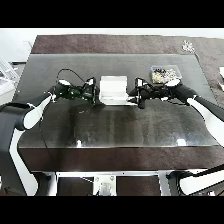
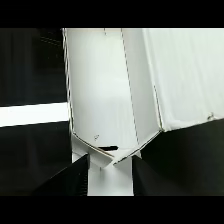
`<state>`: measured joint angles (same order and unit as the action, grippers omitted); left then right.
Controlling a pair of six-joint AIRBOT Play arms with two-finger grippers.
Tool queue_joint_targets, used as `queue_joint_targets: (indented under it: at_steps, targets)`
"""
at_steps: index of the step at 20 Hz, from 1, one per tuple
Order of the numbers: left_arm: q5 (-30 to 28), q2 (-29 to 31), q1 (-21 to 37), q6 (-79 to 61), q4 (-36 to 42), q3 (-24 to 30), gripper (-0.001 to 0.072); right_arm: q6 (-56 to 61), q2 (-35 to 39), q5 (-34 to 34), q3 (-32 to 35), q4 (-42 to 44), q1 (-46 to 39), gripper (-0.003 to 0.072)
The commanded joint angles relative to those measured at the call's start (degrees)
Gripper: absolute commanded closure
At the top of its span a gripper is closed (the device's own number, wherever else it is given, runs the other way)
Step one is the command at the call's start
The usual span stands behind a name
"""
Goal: Fold the box and place the chain.
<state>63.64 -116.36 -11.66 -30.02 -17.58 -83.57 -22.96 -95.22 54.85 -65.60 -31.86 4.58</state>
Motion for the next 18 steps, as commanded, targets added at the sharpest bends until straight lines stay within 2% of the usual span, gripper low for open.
queue_joint_targets:
  at_steps: [1, 2, 9, 11, 12, 15, 16, 17, 18]
  targets:
    - [0.0, 0.0, 0.0, 0.0, 0.0, 0.0, 0.0179, -1.5, -0.9, 0.0, -0.2, 3.0, 1.2, 0.0425]
    - [0.0, 0.0, 0.0, 0.0, 0.0, 0.0, 0.0179, -2.0, -1.2, 0.0, -0.3, 4.5, 1.6, 0.0460]
    - [0.0, 0.0, 0.0, 0.0, 0.0, 0.0, 0.0179, -2.9, -3.4, -0.2, -1.0, 7.5, 3.6, 0.0453]
    - [0.0, 0.0, 0.0, 0.0, 0.0, 0.0, 0.0179, -2.9, -3.9, -0.3, -1.5, 7.4, 3.5, 0.0355]
    - [0.0, 0.0, 0.0, 0.0, 0.0, 0.0, 0.0179, -3.3, -4.0, -0.3, -1.5, 7.5, 3.5, 0.0336]
    - [0.0, 0.0, 0.0, 0.0, 0.0, 0.0, 0.0179, -9.6, -4.3, 0.7, -1.5, 7.2, 3.4, 0.0205]
    - [0.0, 0.0, 0.0, 0.0, 0.0, 0.0, 0.0179, -10.3, -4.3, 0.7, -1.5, 7.2, 3.4, 0.0123]
    - [0.0, 0.0, 0.0, 0.0, 0.0, 0.0, 0.0179, -10.4, -4.4, 0.7, -1.5, 7.2, 3.4, 0.0122]
    - [0.0, 0.0, 0.0, 0.0, 0.0, 0.0, 0.0179, -10.8, -4.4, 0.6, -1.5, 6.6, 3.4, 0.0054]
